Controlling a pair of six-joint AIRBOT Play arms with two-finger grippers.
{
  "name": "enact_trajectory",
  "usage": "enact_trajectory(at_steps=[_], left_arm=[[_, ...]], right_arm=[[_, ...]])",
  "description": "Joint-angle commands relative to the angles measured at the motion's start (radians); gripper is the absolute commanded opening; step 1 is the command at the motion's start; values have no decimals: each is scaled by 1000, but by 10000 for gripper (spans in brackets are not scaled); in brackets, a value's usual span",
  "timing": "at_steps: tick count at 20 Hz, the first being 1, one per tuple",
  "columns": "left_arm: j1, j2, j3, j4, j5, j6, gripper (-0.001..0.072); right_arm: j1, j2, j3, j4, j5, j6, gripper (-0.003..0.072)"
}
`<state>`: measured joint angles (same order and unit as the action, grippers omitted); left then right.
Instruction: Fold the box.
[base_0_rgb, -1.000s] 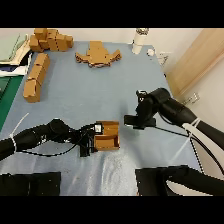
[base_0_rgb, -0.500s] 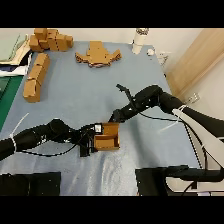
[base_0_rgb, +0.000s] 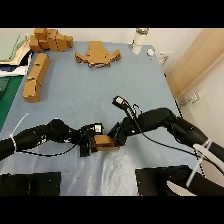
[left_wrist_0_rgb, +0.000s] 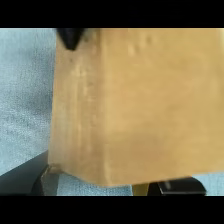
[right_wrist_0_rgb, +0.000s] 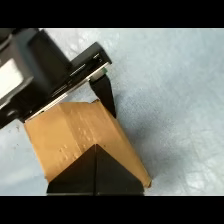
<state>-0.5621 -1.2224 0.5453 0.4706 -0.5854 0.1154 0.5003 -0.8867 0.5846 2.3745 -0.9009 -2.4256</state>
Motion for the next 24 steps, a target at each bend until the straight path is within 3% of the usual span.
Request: enact_trajectory(at_steps=[1, 4, 6, 7, 10, 12, 19, 23, 24], left_arm=[[1, 0, 0, 0, 0, 0, 526], [1, 0, 0, 0, 0, 0, 526], [1, 0, 0, 0, 0, 0, 526], [1, 0, 0, 0, 0, 0, 526], [1, 0, 0, 0, 0, 0, 526], [1, 0, 0, 0, 0, 0, 526], [1, 0, 0, 0, 0, 0, 526], [1, 0, 0, 0, 0, 0, 526], [1, 0, 0, 0, 0, 0, 526]], right_arm=[[127, 123, -91, -119, 148, -19, 3], [224, 128, -103, -221, 195, -22, 37], [273, 131, -102, -269, 196, -47, 363], [287, 132, -102, -293, 196, -48, 398], [293, 132, -102, -304, 198, -90, 401], [293, 128, -102, -328, 209, -89, 566], [294, 88, -102, -366, 283, -193, 557], [294, 90, -102, -371, 292, -210, 515], [296, 93, -102, -370, 290, -210, 419]])
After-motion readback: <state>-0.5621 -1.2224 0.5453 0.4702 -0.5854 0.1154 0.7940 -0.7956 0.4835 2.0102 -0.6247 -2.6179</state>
